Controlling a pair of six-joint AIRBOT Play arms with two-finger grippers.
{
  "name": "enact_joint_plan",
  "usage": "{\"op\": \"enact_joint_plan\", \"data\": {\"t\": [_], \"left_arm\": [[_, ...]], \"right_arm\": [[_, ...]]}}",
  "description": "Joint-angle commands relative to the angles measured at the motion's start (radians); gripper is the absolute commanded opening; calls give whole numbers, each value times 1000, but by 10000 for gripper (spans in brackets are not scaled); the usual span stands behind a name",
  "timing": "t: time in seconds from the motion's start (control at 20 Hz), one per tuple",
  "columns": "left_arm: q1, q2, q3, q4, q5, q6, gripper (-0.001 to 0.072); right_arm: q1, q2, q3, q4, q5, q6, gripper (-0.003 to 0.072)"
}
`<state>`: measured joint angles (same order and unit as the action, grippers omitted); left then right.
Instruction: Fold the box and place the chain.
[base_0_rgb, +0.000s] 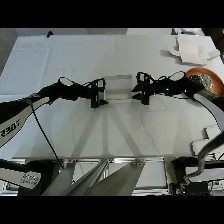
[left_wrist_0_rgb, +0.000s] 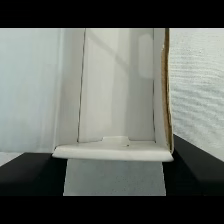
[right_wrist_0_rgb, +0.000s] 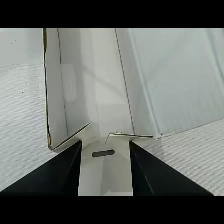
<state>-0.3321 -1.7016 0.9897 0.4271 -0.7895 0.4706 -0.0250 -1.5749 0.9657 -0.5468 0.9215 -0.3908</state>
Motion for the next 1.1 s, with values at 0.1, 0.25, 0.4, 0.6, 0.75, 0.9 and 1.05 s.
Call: {"op": "enact_joint_plan", "data": {"t": [0.1, 0.25, 0.4, 0.6, 0.75, 0.9, 1.05], "left_arm": [[0, -1, 0, 0, 0, 0, 258], [0, -1, 0, 0, 0, 0, 258], [0, -1, 0, 0, 0, 0, 258], [0, -1, 0, 0, 0, 0, 258], [0, -1, 0, 0, 0, 0, 258], [0, -1, 0, 0, 0, 0, 258], [0, -1, 0, 0, 0, 0, 258]], "right_arm": [[1, 0, 1, 10, 8, 0, 340], [1, 0, 1, 56, 15, 0, 270], [1, -2, 1, 57, 14, -4, 177], [1, -6, 1, 57, 14, -4, 284], [1, -6, 1, 58, 14, -3, 447], [1, -7, 0, 55, 14, -3, 381], [0, -4, 0, 53, 52, 2, 15]]}}
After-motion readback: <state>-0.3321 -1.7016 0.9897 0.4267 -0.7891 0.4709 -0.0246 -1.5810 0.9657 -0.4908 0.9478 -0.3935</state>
